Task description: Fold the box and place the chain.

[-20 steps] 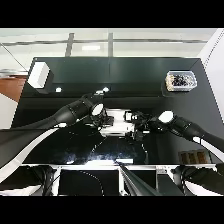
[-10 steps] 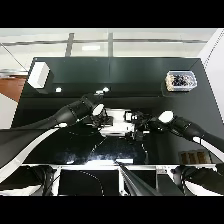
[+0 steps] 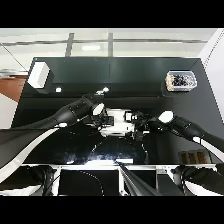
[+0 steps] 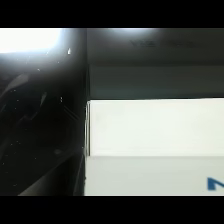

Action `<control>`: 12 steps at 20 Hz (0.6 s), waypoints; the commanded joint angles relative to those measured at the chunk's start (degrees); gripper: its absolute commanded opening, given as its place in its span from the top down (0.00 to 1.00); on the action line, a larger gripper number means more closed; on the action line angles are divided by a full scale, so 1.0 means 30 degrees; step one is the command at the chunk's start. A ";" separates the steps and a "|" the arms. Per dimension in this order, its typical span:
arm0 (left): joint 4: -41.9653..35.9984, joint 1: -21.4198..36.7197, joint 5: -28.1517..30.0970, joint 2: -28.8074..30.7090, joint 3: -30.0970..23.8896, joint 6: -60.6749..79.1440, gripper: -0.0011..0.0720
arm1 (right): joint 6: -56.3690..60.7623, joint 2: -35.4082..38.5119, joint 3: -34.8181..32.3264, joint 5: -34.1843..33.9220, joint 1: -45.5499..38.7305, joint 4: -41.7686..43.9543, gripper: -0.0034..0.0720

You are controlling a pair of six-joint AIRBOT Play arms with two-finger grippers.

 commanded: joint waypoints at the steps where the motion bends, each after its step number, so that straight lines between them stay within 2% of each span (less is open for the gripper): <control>1: 0.0036 0.0058 -0.0321 0.0015 0.0117 -0.0029 0.66 | 0.0007 -0.0007 0.0007 0.0000 0.0015 0.0015 0.20; 4: 0.0029 0.0051 -0.0291 0.0000 0.0117 -0.0029 0.66 | 0.0000 -0.0015 0.0007 0.0000 0.0015 0.0015 0.20; 5: 0.0029 0.0051 -0.0248 0.0000 0.0117 -0.0029 0.70 | 0.0007 -0.0015 0.0007 0.0000 0.0015 0.0015 0.20; 6: 0.0029 0.0051 -0.0153 0.0000 0.0117 -0.0022 0.85 | 0.0007 -0.0007 0.0007 0.0000 0.0007 0.0015 0.20; 7: 0.0022 0.0029 0.0066 0.0000 0.0117 0.0044 0.95 | 0.0000 -0.0007 0.0007 -0.0007 0.0007 0.0007 0.20; 12: -0.0036 0.0066 0.0138 0.0036 0.0124 0.0044 0.95 | 0.0138 0.0146 0.0007 -0.0058 0.0000 -0.0022 0.19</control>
